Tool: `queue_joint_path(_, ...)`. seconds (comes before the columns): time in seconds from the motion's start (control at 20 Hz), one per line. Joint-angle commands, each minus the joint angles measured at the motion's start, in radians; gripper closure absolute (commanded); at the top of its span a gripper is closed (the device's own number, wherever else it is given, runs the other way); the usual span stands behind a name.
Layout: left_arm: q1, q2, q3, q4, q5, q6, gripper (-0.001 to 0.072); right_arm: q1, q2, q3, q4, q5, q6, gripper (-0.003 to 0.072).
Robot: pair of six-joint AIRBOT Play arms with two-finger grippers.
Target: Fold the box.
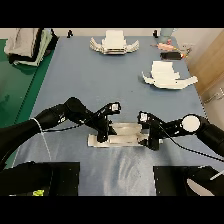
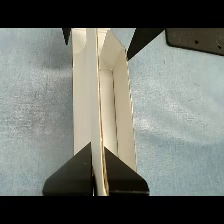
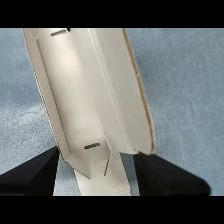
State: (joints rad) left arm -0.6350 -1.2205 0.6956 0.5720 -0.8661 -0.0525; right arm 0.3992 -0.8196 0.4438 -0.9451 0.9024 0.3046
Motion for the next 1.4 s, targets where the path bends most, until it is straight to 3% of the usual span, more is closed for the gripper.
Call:
queue_joint_path(0.0, 0.000, 0.000, 0.000, 0.000, 0.000, 0.000, 0.0695, -0.006, -0.006, -0.001, 0.048, 0.035, -0.033, -0.0028)
queue_joint_path(0.5, 0.000, 0.000, 0.000, 0.000, 0.000, 0.000, 0.0694, -0.076, -0.190, -0.007, 0.236, 0.076, -0.352, -0.0015)
queue_joint_path(1.15, 0.000, 0.000, 0.000, 0.000, 0.000, 0.000, 0.0694, -0.122, -0.196, -0.079, 0.321, 0.005, -0.508, -0.0015)
queue_joint_path(1.3, 0.000, 0.000, 0.000, 0.000, 0.000, 0.000, 0.0694, -0.121, -0.198, -0.087, 0.328, -0.002, -0.526, 0.0012)
queue_joint_path(1.35, 0.000, 0.000, 0.000, 0.000, 0.000, 0.000, 0.0694, -0.121, -0.198, -0.088, 0.328, -0.003, -0.532, 0.0054)
